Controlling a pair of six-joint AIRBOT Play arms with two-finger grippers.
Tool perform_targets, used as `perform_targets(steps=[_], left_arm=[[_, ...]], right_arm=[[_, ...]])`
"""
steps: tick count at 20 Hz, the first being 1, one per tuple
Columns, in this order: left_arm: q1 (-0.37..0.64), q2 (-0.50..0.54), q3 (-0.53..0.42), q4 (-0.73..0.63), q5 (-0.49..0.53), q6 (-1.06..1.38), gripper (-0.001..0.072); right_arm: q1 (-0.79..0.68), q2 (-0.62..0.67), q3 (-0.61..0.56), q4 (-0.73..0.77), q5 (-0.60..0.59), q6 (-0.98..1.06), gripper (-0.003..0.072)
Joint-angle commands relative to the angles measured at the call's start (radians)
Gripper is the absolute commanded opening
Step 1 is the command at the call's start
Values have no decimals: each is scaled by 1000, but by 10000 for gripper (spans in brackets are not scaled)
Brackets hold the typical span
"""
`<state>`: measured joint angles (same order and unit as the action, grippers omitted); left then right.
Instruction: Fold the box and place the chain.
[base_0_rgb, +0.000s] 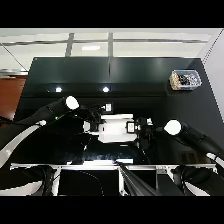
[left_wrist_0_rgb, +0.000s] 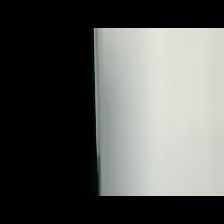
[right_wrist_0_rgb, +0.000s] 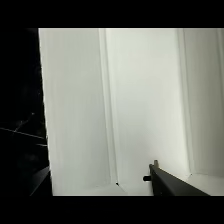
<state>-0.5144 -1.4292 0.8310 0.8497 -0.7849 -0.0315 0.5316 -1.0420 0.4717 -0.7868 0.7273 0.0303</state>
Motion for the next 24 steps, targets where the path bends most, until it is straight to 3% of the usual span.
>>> perform_targets(steps=[1, 5, 10, 14, 17, 24], left_arm=[[0, 0, 1, -2, -5, 1, 27], [0, 0, 1, -2, -5, 2, 27], [0, 0, 1, -2, -5, 1, 27], [0, 0, 1, -2, -5, 2, 27], [0, 0, 1, -2, -5, 2, 27], [0, 0, 1, -1, -1, 2, 27]], right_arm=[[-34, 20, 43, -6, 14, 72, 709], [-121, 34, 79, 10, 84, 116, 711], [-127, 34, 79, 21, 23, 95, 709], [-127, 19, 79, 145, -5, 18, 709], [-146, -32, 79, 158, -33, -6, 709], [-161, -57, 79, 192, 66, -142, 708]])
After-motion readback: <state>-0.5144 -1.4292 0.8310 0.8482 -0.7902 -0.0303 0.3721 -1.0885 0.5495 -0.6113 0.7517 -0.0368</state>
